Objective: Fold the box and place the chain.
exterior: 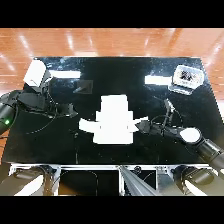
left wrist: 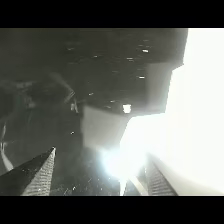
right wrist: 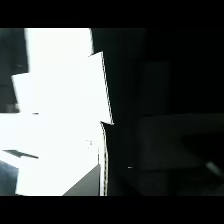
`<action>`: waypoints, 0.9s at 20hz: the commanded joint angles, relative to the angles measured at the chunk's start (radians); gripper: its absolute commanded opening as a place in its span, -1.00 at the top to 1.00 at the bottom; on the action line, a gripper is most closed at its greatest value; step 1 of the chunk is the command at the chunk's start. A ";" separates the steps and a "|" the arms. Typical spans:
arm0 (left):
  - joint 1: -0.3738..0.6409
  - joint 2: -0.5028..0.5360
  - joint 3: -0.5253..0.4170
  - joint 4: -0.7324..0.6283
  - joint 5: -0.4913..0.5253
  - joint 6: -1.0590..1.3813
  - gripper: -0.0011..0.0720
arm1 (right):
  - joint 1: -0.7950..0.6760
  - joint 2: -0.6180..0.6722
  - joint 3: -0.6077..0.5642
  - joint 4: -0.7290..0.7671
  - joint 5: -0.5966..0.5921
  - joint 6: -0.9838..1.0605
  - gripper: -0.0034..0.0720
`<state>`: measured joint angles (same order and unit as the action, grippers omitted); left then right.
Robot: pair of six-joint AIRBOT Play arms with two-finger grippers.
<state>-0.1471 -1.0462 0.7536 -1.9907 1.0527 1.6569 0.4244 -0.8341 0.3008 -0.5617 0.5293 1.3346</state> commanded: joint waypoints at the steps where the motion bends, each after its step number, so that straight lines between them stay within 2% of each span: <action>1: -0.031 -0.001 0.000 -0.044 -0.109 0.101 -0.76 | 0.014 -0.003 -0.005 -0.053 -0.018 -0.011 0.81; 2: -0.034 -0.008 0.001 -0.090 -0.147 0.128 -0.76 | 0.014 -0.003 -0.005 -0.053 -0.015 -0.012 0.81; 4: -0.016 -0.063 0.022 -0.249 -0.139 0.230 -0.76 | 0.014 -0.003 -0.005 -0.053 0.001 -0.031 0.81; 6: 0.017 -0.174 0.067 -0.439 -0.033 0.357 -0.76 | 0.014 -0.003 -0.005 -0.053 0.009 -0.034 0.81; 8: 0.050 -0.313 0.133 -0.568 0.136 0.473 -0.76 | 0.014 -0.003 -0.005 -0.053 0.008 -0.038 0.81; 9: 0.058 -0.384 0.171 -0.583 0.212 0.492 -0.76 | 0.014 -0.003 -0.005 -0.054 0.007 -0.039 0.81; 10: 0.061 -0.438 0.198 -0.579 0.248 0.492 -0.77 | 0.014 -0.003 -0.005 -0.054 0.007 -0.042 0.81; 13: 0.060 -0.546 0.237 -0.579 0.255 0.493 -0.77 | 0.014 -0.003 -0.005 -0.063 0.005 -0.041 0.81; 18: 0.027 -0.621 0.241 -0.584 0.256 0.494 -0.77 | 0.014 -0.003 -0.005 -0.066 -0.018 -0.041 0.81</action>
<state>-0.1036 -1.6146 0.9836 -2.5576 1.2819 2.1376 0.4377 -0.8371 0.2966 -0.6258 0.5240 1.2938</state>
